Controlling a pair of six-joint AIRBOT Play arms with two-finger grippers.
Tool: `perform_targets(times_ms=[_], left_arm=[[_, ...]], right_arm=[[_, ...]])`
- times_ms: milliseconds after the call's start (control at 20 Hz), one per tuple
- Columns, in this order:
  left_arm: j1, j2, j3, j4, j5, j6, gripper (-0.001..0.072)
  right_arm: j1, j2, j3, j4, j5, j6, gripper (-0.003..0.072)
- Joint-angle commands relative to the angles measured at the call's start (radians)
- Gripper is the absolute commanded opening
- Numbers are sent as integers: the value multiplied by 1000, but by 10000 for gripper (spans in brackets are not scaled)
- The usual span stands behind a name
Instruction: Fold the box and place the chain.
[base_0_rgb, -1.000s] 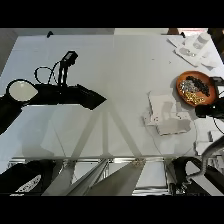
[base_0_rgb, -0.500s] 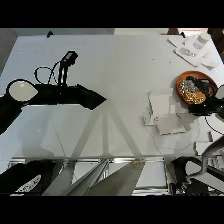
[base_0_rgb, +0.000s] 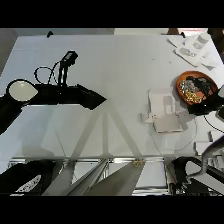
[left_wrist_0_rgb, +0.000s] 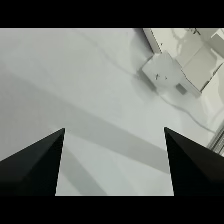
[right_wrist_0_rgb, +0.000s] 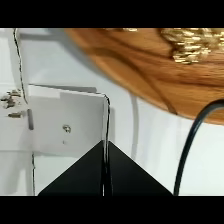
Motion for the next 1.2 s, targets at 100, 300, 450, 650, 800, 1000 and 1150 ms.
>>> perform_targets(times_ms=[100,300,450,650,800,1000,1150], left_arm=[[0,-1,0,0,0,0,694],[0,-1,0,0,0,0,694],[0,-1,0,0,0,0,694],[0,-1,0,0,0,0,694],[0,-1,0,0,0,0,694],[0,-1,0,0,0,0,694],[0,-1,0,0,0,0,694]], right_arm=[[69,27,2,282,209,-204,8],[191,26,2,560,46,-220,10],[305,24,-1,645,-119,-224,9],[396,24,-63,734,-374,-222,8],[399,24,-193,888,-554,-266,8],[399,24,-278,1079,-693,-393,8],[399,24,-279,1022,-674,-392,8]])
